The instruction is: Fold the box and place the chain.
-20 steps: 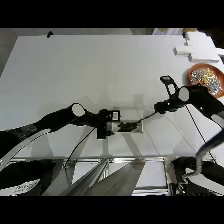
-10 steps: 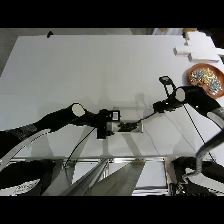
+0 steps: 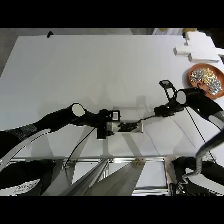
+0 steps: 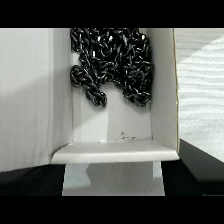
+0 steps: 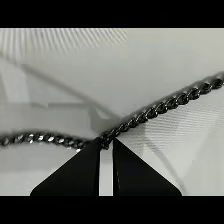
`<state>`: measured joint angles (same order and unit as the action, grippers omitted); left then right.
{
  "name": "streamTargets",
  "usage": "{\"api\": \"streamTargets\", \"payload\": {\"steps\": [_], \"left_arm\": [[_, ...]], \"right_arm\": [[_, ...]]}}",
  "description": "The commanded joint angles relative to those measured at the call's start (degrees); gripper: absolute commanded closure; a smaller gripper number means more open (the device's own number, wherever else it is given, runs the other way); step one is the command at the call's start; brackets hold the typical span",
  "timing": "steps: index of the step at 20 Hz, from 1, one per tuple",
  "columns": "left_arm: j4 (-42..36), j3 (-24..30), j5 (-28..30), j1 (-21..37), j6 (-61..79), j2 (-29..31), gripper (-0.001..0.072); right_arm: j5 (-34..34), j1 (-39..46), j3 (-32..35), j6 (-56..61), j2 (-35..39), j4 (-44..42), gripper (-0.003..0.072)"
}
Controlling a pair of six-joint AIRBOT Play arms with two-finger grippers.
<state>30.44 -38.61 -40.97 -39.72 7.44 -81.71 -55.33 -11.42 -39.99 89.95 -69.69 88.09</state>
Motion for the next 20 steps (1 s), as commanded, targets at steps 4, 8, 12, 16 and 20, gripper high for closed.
{"api": "streamTargets", "payload": {"steps": [4, 8, 12, 16, 20], "left_arm": [[0.02, 0.02, 0.0, 0.0, 0.02, 0.02, 0.053], [0.02, 0.02, 0.0, 0.0, 0.02, 0.02, 0.053], [0.02, 0.02, 0.0, 0.0, 0.02, 0.02, 0.053], [0.02, 0.02, 0.02, 0.0, 0.02, 0.02, 0.053], [0.02, 0.02, 0.0, 0.0, 0.02, 0.02, 0.053]], "right_arm": [[-6.6, -4.07, 0.24, -0.22, 16.61, -0.09, 0.0668], [-10.14, -8.35, 0.26, -0.22, 26.4, -4.42, 0.0668], [-8.13, -13.86, 0.39, -0.7, 31.69, -11.3, 0.0668], [-3.54, -20.33, 0.76, -2.19, 32.17, -19.56, 0.0668], [1.92, -25.81, 0.96, -2.1, 32.17, -23.04, 0.0668]]}}
